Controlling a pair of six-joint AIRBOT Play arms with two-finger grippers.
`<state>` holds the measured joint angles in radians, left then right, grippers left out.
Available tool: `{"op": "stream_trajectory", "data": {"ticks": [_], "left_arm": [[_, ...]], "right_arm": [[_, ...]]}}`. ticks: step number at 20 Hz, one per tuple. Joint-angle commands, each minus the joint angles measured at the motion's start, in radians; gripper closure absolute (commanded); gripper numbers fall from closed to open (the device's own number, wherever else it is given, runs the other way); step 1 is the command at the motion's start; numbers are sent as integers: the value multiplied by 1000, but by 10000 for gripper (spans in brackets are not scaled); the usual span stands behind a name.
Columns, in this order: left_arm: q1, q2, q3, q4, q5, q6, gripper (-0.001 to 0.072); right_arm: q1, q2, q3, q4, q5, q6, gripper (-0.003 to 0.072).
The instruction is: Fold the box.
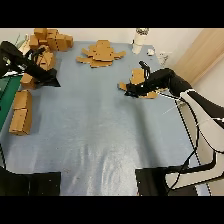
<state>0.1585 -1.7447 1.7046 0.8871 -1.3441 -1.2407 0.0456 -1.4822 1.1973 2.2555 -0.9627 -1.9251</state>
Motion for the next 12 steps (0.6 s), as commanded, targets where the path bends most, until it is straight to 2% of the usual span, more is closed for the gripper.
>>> {"op": "stream_trajectory", "data": {"ticks": [1,4,7,9,12], "left_arm": [[-153,56,-8,96,-60,-10,702],[-334,138,-62,113,43,-14,702],[-455,197,-161,116,109,-33,702],[-496,249,-285,115,166,-42,702],[-521,377,-537,79,312,-42,701]], "right_arm": [[0,0,1,0,0,0,682],[0,0,1,0,0,0,682],[0,0,1,0,0,0,682],[0,0,1,0,0,0,682],[0,0,1,0,0,0,682]]}}
